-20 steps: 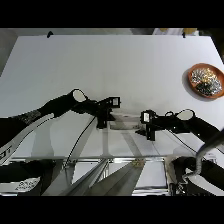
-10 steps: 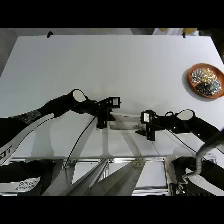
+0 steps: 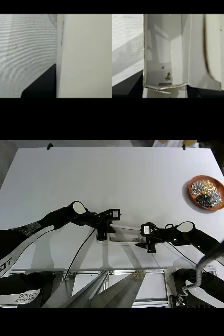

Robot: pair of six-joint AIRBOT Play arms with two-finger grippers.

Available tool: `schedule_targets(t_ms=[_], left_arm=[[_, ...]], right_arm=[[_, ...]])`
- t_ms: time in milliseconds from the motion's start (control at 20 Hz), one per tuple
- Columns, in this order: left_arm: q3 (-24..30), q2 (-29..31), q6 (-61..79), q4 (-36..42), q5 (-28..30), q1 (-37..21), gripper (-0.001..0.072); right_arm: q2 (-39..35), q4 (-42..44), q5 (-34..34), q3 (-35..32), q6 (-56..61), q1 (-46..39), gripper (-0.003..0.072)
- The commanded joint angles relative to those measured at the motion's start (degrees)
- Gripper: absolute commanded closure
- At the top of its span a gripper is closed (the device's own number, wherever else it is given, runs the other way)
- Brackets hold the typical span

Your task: Fold the box and place the chain.

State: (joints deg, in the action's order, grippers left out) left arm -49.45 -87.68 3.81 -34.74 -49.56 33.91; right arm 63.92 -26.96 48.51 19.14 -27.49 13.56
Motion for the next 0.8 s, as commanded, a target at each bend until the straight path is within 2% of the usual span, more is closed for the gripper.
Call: schedule_targets(t_ms=[0,300,550,750], left_arm=[[0.0,0.0,0.0,0.0,0.1,0.0,0.0700],[0.0,0.0,0.0,0.0,-0.2,0.0,0.0702],[0.0,0.0,-0.4,0.0,-0.8,0.0,0.0708],[0.0,0.0,-0.4,0.0,-0.1,0.2,0.0709]], right_arm=[[0.0,0.0,0.2,0.0,0.0,0.0,0.0262],[0.0,0.0,-0.2,0.0,0.0,0.0,0.0263],[0.0,-0.2,-6.2,0.0,0.0,0.0,0.0262],[0.0,-0.2,-7.7,0.0,-0.1,0.0,0.0262]])
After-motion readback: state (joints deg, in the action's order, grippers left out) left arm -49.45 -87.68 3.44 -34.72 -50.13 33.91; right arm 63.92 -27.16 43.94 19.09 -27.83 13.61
